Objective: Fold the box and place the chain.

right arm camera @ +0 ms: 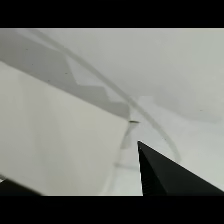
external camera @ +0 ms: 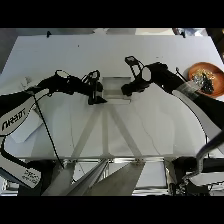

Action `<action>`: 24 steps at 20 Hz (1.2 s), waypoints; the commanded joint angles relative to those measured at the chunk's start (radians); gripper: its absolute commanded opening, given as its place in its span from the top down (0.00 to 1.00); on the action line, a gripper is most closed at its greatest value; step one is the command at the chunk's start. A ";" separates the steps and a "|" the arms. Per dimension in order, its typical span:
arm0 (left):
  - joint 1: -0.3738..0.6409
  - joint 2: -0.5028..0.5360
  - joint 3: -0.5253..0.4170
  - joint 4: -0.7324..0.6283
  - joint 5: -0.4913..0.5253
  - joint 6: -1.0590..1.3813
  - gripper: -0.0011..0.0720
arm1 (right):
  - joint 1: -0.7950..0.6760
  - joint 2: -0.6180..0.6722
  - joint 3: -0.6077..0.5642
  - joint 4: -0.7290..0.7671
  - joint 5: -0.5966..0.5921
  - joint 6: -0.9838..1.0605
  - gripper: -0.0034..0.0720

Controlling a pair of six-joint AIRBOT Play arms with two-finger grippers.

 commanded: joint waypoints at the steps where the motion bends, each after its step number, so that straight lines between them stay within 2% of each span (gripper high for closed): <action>1: 0.000 0.000 0.000 0.000 0.000 0.000 0.46 | 0.001 -0.008 0.003 -0.041 0.011 0.035 0.42; 6: 0.000 0.000 0.000 0.000 0.000 0.000 0.46 | 0.011 -0.042 0.003 -0.037 0.028 0.044 0.42; 9: 0.000 0.000 0.000 0.000 0.000 0.000 0.46 | 0.019 -0.048 0.003 -0.055 0.033 0.044 0.48; 16: 0.000 0.000 0.000 0.000 0.000 0.000 0.46 | 0.023 -0.048 0.003 -0.116 0.080 0.047 0.49; 17: 0.000 0.000 0.000 0.000 0.000 0.000 0.46 | 0.027 -0.048 0.003 -0.116 0.076 0.062 0.52; 24: 0.000 0.000 0.000 0.000 0.000 0.000 0.46 | 0.067 -0.048 0.003 -0.111 0.059 0.256 0.52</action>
